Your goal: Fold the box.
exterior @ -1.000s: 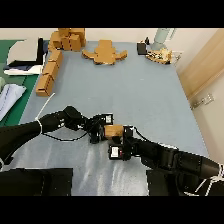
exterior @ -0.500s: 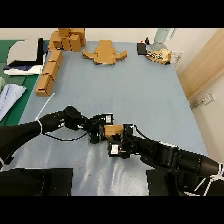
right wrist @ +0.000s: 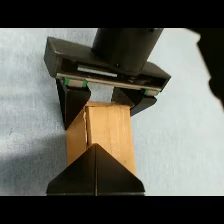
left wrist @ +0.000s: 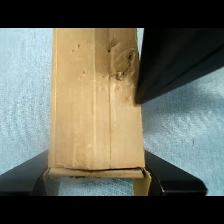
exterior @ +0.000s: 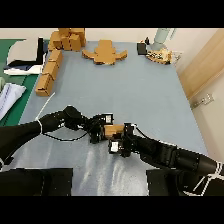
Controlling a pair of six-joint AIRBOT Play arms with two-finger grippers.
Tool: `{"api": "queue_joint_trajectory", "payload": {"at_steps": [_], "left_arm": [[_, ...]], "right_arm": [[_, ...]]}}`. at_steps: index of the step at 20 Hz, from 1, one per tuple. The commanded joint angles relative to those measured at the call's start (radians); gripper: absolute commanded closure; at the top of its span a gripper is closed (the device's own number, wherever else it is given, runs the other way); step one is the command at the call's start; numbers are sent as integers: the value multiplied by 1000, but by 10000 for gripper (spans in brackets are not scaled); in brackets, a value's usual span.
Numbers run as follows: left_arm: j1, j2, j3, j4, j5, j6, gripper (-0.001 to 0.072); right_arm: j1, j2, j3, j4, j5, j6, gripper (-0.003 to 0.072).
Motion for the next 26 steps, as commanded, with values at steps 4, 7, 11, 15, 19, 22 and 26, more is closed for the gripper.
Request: {"api": "queue_joint_trajectory", "payload": {"at_steps": [4,7,11,15,19,22,26], "left_arm": [[0,0,1,0,-1,0,191],[0,0,1,0,-1,0,191],[0,0,1,0,-1,0,191],[0,0,1,0,-1,0,191],[0,0,1,0,-1,0,191],[0,0,1,0,-1,0,191],[0,0,1,0,0,0,191]], "right_arm": [[1,-31,1,9,13,0,681],[1,-21,1,9,17,0,681],[1,-1,1,9,16,0,681],[0,106,23,66,-191,91,681],[-106,166,146,60,-741,686,683],[-269,154,185,138,-689,785,682],[-492,-2,297,428,-630,680,682]]}}
